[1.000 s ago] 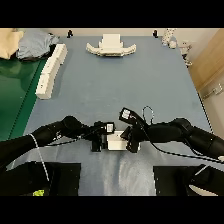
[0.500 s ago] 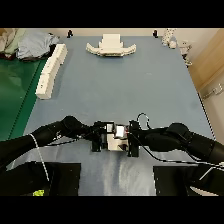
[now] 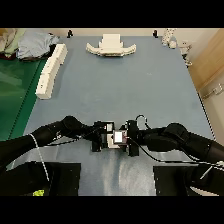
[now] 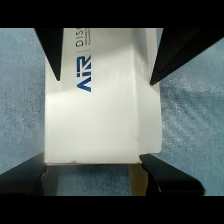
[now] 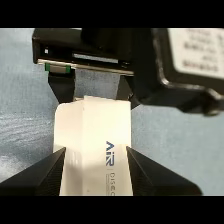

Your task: Fold the box.

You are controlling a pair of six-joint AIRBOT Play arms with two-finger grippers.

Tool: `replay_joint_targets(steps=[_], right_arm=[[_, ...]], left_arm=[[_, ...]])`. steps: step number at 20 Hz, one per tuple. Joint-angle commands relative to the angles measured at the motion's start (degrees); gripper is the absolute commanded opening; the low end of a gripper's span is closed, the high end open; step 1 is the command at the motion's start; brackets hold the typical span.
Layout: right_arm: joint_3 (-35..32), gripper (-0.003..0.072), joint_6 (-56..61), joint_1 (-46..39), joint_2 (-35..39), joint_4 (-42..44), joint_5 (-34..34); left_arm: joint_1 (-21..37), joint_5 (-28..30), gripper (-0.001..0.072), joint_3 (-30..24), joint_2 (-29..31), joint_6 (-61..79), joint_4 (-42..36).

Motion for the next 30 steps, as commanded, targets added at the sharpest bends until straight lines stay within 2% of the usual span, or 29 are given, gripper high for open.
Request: replay_joint_targets(steps=[1, 14, 18, 21, 27, 30], right_arm=[[0.6, 0.0583, -0.5, 0.1, 0.7, -1.3, 0.5], [0.7, 0.0576, 0.1, -0.4, 3.0, -3.7, 3.9], [0.6, 0.0576, 0.5, 0.9, 3.0, 1.9, -1.3], [-0.6, 0.0576, 0.5, 1.9, 2.9, 2.1, -2.1], [-1.0, 0.0576, 0.5, 1.8, 0.2, -6.6, 4.1], [-0.2, 0.0574, 0.6, 1.7, 0.3, -7.7, 4.3]], left_arm=[[0.0, -0.1, 0.0480, 0.0, 0.0, 0.1, 0.0], [0.0, -0.1, 0.0480, 0.0, 0.0, 0.1, 0.0], [0.0, -0.1, 0.0480, 0.0, 0.0, 0.1, 0.0], [0.0, -0.1, 0.0480, 0.0, 0.0, 0.1, 0.0], [0.0, -0.1, 0.0480, 0.0, 0.0, 0.1, 0.0], [0.0, -0.1, 0.0480, 0.0, 0.0, 0.1, 0.0]])
